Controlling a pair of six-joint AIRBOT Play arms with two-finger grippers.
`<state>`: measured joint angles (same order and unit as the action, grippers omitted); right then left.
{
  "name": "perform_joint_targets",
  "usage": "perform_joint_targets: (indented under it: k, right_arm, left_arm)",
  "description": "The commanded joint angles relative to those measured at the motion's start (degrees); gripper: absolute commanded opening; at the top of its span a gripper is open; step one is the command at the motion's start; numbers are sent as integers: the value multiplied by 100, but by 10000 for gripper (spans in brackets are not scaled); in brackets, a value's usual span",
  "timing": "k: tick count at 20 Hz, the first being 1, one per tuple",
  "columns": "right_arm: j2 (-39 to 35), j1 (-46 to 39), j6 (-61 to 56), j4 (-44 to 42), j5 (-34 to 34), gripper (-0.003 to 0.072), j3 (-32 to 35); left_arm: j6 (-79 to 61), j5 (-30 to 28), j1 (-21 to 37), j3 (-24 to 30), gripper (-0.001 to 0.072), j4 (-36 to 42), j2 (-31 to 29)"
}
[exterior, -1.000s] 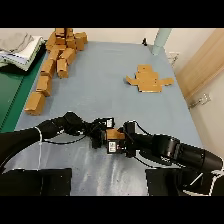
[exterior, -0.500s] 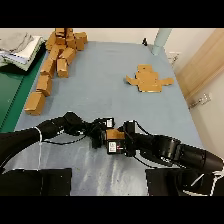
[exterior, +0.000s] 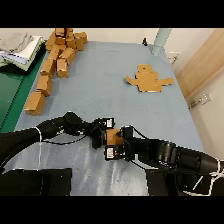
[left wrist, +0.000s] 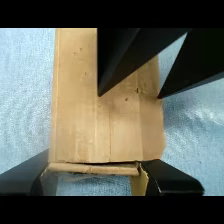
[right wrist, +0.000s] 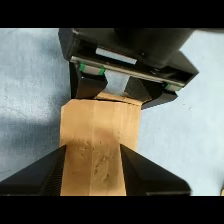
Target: Fold the box.
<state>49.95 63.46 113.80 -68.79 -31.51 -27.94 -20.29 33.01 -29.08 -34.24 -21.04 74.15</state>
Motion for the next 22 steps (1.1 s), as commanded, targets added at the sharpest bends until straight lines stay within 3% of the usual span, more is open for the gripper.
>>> perform_joint_targets:
  k: [1, 5, 22]
  right_arm:
    - [131, 9, -321, 457, 15, 515, 2]
    - [144, 11, -824, 1069, 9, 515, -2]
    - [-317, 17, -903, 1019, 109, 506, -2]
  left_arm:
    - [0, -4, 0, 0, 489, 0, -2]
    - [0, -2, 0, 0, 489, 0, -2]
    - [0, -4, 0, 0, 489, 0, -4]
